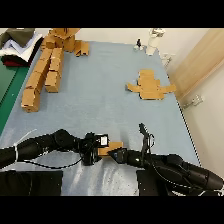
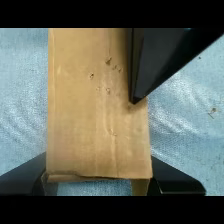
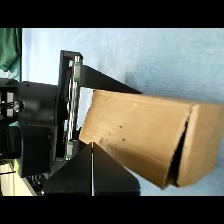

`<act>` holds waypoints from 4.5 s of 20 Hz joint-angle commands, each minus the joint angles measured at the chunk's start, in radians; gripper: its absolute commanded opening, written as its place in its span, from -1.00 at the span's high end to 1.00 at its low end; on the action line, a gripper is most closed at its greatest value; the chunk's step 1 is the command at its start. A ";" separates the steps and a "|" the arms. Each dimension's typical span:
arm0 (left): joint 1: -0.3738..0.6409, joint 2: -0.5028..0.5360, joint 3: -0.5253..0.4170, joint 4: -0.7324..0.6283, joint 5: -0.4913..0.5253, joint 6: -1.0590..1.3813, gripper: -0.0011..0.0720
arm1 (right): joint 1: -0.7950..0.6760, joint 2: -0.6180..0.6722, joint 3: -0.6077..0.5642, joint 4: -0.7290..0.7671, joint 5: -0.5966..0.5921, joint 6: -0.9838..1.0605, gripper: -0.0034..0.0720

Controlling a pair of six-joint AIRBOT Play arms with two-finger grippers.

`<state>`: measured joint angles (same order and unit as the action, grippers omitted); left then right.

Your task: Fold the box.

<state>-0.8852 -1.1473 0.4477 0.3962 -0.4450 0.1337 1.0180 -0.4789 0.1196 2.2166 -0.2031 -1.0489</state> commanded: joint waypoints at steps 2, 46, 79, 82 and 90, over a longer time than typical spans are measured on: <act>0.000 0.000 0.000 0.000 0.000 0.000 -0.43 | 0.030 -0.070 0.011 0.022 0.069 -0.006 0.91; 0.000 0.000 0.000 0.000 0.000 0.000 -0.44 | 0.134 -0.226 0.064 -0.006 0.115 0.020 0.91; 0.000 0.000 0.002 0.000 0.006 0.000 -0.43 | -0.646 -0.340 0.513 -0.583 -0.835 0.073 0.90; 0.001 0.000 0.005 0.000 0.002 -0.005 -0.43 | -0.646 -0.352 0.513 -0.577 -0.800 0.074 0.90; 0.351 0.211 0.031 0.338 0.139 -0.745 -0.43 | -0.647 -0.353 0.513 -0.599 -0.799 0.073 0.90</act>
<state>-0.6899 -1.0134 0.4751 0.5404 -0.3481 -0.2813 0.3721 -0.8303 0.6315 1.6264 -1.0061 -0.9760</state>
